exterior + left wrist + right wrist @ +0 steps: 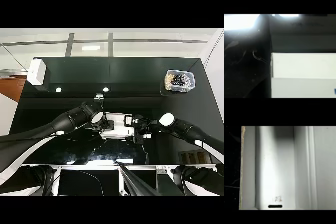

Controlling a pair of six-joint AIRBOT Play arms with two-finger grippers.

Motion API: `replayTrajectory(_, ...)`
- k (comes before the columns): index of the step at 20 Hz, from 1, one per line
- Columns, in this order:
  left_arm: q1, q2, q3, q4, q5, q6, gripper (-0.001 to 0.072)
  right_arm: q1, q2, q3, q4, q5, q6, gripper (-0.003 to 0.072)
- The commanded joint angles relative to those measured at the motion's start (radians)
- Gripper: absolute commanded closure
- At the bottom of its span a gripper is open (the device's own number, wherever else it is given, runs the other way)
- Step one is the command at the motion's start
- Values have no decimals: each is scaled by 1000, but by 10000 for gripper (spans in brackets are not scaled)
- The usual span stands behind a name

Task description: Fold the box and place the chain.

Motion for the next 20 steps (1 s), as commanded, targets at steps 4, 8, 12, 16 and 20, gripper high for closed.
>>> replayTrajectory(4, 1, -1, 0, -1, -13, 11, 679, -2, 95, 2, -220, 71, 86, -21)
replayTrajectory(8, 2, -1, 0, -5, -13, 11, 678, -10, 117, 2, -298, 72, 130, -20)
replayTrajectory(12, 2, -1, 0, -5, -13, 11, 679, -9, 117, 2, -259, 71, 130, 223)
replayTrajectory(16, 2, -1, 0, -8, -13, 11, 679, -8, 114, 2, -134, 68, 134, 385)
replayTrajectory(20, 2, -1, 0, -8, -13, 11, 679, 4, 103, 1, -110, 68, 209, 471)
